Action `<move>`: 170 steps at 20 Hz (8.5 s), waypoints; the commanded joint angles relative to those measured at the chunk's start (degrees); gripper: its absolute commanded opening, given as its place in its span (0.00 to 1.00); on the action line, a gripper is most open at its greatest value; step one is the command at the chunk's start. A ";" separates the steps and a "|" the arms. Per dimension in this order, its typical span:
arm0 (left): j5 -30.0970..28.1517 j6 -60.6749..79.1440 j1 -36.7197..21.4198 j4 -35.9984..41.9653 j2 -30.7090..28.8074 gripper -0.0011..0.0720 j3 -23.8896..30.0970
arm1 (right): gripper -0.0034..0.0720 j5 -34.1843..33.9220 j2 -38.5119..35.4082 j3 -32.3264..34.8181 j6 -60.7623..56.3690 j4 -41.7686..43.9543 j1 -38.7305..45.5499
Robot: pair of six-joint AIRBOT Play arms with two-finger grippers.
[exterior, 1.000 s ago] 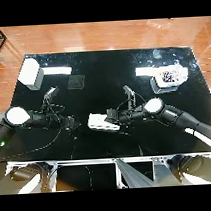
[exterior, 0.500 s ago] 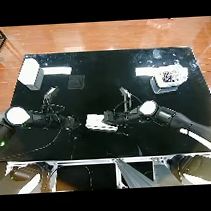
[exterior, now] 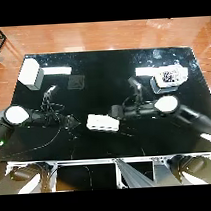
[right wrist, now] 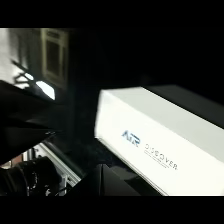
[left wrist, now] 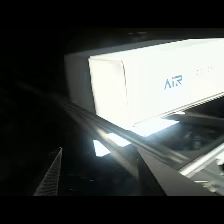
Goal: Fold the box and place the chain.
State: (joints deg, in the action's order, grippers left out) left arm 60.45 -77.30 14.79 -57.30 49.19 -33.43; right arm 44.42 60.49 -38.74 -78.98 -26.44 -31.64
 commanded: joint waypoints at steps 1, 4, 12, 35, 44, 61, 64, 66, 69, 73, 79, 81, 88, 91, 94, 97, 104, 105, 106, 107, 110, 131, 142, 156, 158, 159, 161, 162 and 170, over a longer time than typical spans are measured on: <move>-1.25 2.23 -0.85 -8.07 0.98 0.79 -3.15 | 0.07 10.71 -9.27 -0.04 -1.40 -8.92 8.39; -3.26 12.68 -2.58 -6.10 5.51 0.79 -8.46 | 0.07 18.60 -12.70 -0.02 -8.66 -27.58 14.75; -0.22 73.20 11.17 8.55 18.05 0.88 -15.47 | 0.07 17.86 -12.70 0.15 -13.88 -40.33 16.98; -9.49 72.30 19.67 8.52 22.27 0.88 -12.59 | 0.07 13.53 -12.55 1.51 -13.88 -41.79 16.98; -9.31 70.84 19.67 8.37 22.27 0.88 -12.59 | 0.07 13.38 -12.55 1.53 -13.88 -41.79 16.98; -9.44 70.86 19.67 8.31 22.27 0.88 -12.59 | 0.07 13.27 -12.55 1.53 -13.86 -41.79 16.98; -9.46 70.86 19.67 8.31 22.27 0.88 -12.59 | 0.07 13.14 -12.55 1.53 -13.88 -41.79 16.98; -9.46 70.84 19.67 8.33 22.27 0.88 -12.59 | 0.07 13.14 -12.55 1.53 -13.86 -41.79 16.98; -9.46 70.47 19.61 8.33 22.27 0.87 -12.59 | 0.07 13.16 -12.55 1.53 -13.86 -41.79 16.98; -9.46 69.96 19.56 8.33 22.27 0.86 -12.59 | 0.07 13.16 -12.55 1.53 -13.86 -41.79 16.98; -9.49 69.44 19.56 8.31 22.27 0.86 -12.59 | 0.07 13.16 -12.55 1.51 -13.86 -41.77 16.98; -9.49 69.44 19.56 8.31 22.27 0.86 -12.59 | 0.07 13.16 -12.55 1.53 -13.86 -41.77 16.98; -10.54 69.35 19.56 8.33 23.21 0.86 -12.59 | 0.07 13.16 -12.55 1.51 -13.86 -41.77 16.98; -10.54 69.37 19.56 8.31 23.26 0.86 -12.59 | 0.07 13.14 -12.55 1.53 -13.86 -41.79 16.98; -10.54 69.35 19.56 8.31 23.37 0.86 -12.59 | 0.07 13.14 -12.55 1.53 -13.84 -41.79 16.98; -10.27 69.35 19.65 8.33 24.44 0.86 -12.59 | 0.07 13.14 -12.55 1.51 -13.86 -41.79 16.98; -5.95 64.85 19.63 7.87 24.96 0.46 -14.75 | 0.07 13.16 -12.55 1.53 -13.84 -41.79 16.98; -3.91 63.80 19.63 6.99 24.96 0.45 -15.91 | 0.07 13.16 -12.55 1.53 -13.84 -41.79 16.98; -2.47 61.40 19.63 5.29 24.96 0.44 -17.09 | 0.07 13.16 -12.55 1.53 -13.84 -41.79 16.98; -1.25 58.05 19.56 2.95 24.94 0.44 -18.23 | 0.07 13.16 -12.55 1.51 -13.84 -41.77 16.98; 3.52 47.10 18.56 -5.25 24.76 0.44 -20.92 | 0.07 13.18 -12.55 1.53 -13.81 -41.79 16.98; -11.61 30.34 -47.50 -11.34 15.47 0.45 -21.07 | 0.07 8.33 -12.55 1.53 -12.55 -41.77 16.94; -15.04 30.75 -46.05 -7.37 34.58 0.44 -29.99 | 0.07 8.92 -12.55 1.51 -14.23 -39.63 16.94; 1.70 16.39 -45.27 -8.92 21.42 0.85 -44.83 | 0.07 8.96 -12.59 1.46 -9.53 -38.18 16.98; 3.85 9.77 -45.27 -3.23 17.99 0.64 -46.77 | 0.07 12.24 -12.76 1.25 -7.76 -38.69 16.98; 5.16 7.82 -45.24 0.17 16.52 0.33 -46.77 | 0.07 13.99 -13.33 1.20 -7.67 -40.15 16.98; 10.05 7.02 -44.06 5.97 14.80 0.04 -46.69 | 0.07 16.74 -16.39 1.03 -9.09 -45.46 17.00; 13.03 6.32 -42.64 6.84 14.40 0.04 -46.69 | 0.07 18.10 -19.08 0.79 -11.87 -49.79 17.00; -0.79 2.91 -12.33 -7.72 -2.03 0.03 -23.76 | 0.07 26.36 -39.65 1.20 -27.10 -67.89 16.98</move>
State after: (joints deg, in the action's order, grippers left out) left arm 67.31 -71.42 -8.23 -59.61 53.82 -67.22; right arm 67.85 25.87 -37.82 -101.21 -89.67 -14.68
